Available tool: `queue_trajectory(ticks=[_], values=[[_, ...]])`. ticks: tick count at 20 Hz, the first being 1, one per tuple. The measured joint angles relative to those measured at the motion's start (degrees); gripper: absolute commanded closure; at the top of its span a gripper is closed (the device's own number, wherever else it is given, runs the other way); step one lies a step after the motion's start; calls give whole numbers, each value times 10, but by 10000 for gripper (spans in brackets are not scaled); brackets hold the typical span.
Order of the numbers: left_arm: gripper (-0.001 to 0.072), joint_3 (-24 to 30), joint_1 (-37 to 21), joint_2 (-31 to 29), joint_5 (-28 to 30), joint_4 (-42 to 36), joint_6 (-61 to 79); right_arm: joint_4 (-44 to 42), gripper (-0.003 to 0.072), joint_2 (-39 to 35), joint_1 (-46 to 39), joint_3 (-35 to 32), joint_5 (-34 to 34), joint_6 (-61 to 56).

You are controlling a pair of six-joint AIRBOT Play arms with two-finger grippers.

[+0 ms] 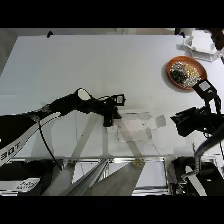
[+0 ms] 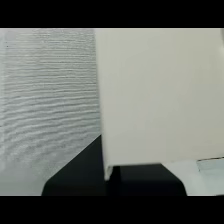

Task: Fold the box and place the chain.

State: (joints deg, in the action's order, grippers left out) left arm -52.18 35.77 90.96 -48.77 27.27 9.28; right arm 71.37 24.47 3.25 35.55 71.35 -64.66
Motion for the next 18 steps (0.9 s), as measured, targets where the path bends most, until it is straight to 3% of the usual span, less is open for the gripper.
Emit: queue_trajectory(ticks=[18], values=[[705, -28, 0, 13, -33, 47, -22, 0, 414, 0, 0, 0, -3, 0]])
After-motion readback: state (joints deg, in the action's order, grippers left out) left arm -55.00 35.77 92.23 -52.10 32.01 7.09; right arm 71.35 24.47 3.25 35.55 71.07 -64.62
